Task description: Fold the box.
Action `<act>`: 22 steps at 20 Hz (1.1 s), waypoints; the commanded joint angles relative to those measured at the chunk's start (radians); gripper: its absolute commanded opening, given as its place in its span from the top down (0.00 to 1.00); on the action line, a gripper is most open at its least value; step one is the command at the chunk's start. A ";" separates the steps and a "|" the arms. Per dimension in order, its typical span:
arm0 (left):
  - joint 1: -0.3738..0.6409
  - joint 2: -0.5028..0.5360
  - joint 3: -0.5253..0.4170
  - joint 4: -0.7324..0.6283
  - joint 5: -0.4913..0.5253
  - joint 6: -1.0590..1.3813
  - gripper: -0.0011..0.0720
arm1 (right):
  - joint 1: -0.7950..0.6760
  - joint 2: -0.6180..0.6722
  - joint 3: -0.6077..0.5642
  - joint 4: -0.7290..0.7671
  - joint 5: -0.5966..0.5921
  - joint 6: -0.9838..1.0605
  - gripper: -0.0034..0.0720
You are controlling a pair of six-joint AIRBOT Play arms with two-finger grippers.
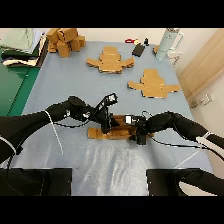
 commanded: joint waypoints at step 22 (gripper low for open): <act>0.060 0.222 0.000 0.599 -0.384 -1.350 0.97 | 0.000 -0.001 0.000 0.000 0.000 0.000 0.33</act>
